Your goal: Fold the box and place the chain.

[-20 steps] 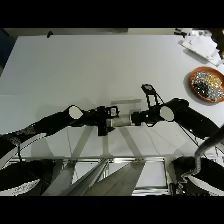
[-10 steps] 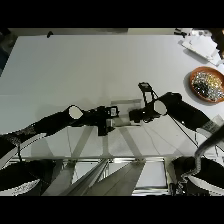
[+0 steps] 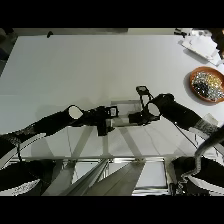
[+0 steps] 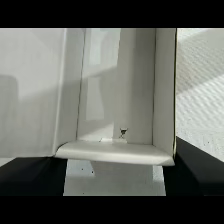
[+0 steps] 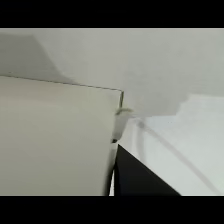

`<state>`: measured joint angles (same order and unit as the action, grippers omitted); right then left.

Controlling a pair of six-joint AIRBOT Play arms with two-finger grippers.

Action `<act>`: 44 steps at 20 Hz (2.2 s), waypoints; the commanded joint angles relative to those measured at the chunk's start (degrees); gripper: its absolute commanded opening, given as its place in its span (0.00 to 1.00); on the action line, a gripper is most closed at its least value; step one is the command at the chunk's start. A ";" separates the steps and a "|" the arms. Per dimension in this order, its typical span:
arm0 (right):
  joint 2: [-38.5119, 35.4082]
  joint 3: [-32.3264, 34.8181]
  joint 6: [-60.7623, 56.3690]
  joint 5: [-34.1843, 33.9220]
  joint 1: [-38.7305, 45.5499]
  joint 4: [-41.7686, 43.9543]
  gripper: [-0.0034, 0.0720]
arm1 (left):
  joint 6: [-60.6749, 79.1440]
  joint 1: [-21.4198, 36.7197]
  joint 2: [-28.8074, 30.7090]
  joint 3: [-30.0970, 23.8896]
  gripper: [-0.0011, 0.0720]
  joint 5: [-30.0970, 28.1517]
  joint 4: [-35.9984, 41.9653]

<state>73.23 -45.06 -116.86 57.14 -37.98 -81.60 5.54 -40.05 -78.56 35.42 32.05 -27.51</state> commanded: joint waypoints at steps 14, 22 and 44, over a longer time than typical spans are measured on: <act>1.22 -0.04 -1.66 -0.94 -0.63 -1.84 0.08 | 0.00 -0.04 -0.04 0.00 0.50 -0.09 0.02; 1.16 -0.07 -1.86 1.14 -0.63 -3.61 0.35 | 0.00 -0.04 -0.04 0.00 0.50 -0.07 0.00; 6.36 -5.70 -9.22 4.52 -0.59 -6.64 0.28 | 0.00 -0.04 -0.04 0.00 0.50 -0.09 0.02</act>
<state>79.35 -50.74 -125.03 63.40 -38.57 -88.62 5.52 -40.07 -78.61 35.42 31.97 -27.49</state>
